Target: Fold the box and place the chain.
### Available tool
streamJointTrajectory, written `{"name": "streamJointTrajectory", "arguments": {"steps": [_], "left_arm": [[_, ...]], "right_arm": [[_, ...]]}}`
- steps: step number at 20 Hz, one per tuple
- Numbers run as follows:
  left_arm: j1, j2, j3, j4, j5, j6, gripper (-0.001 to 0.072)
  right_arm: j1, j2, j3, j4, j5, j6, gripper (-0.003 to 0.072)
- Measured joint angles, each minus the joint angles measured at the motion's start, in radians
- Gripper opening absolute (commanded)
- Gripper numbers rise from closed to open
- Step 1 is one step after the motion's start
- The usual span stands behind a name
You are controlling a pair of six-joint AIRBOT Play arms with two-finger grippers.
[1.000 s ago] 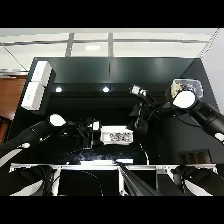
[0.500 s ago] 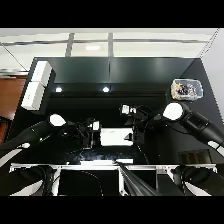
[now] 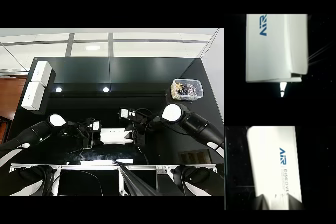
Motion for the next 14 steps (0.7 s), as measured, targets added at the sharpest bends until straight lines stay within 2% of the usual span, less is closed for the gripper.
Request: {"name": "streamJointTrajectory", "arguments": {"steps": [14], "left_arm": [[0.0, 0.0, 0.0, 0.0, 0.001, 0.0, 0.0465]], "right_arm": [[0.002, 0.0, -0.012, -0.003, -0.022, 0.023, 0.0242]]}}
